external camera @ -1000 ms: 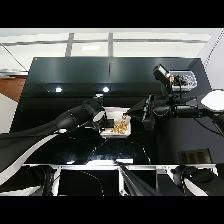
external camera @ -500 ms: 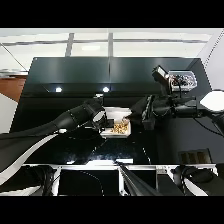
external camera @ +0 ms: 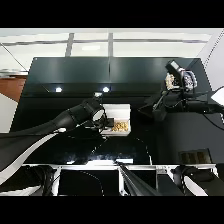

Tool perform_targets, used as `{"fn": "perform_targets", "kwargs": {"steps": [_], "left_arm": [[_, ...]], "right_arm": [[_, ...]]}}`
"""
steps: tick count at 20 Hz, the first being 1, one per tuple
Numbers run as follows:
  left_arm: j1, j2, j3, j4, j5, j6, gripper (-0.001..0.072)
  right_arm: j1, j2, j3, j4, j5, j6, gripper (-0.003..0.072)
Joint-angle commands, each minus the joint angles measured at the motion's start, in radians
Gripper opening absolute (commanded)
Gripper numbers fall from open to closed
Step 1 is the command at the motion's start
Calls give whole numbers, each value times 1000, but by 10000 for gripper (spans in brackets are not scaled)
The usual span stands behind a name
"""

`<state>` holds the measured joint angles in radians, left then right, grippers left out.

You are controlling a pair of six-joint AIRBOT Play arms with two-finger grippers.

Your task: Fold the box and place the chain.

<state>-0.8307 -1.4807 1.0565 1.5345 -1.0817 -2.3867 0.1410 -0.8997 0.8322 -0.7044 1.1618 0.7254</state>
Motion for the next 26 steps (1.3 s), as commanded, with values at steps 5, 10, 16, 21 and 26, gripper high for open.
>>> {"fn": "perform_targets", "kwargs": {"steps": [5, 10, 16, 21, 26], "left_arm": [[1, 78, 37, 3, -140, 253, 507], [16, 302, 10, 200, -313, 578, 507], [391, 556, -167, -160, -162, 943, 506], [633, 565, -326, -729, -122, 1469, 506], [623, 469, -386, -729, -66, 1765, 708]], "right_arm": [[-79, 1, 2, -11, 42, 30, 603], [-79, 1, 2, -11, 86, 31, 603], [-79, 1, 2, -11, 94, 77, 603], [-79, 1, 2, -13, 85, 79, 603], [-79, 1, 2, -32, 5, 79, 603]]}}
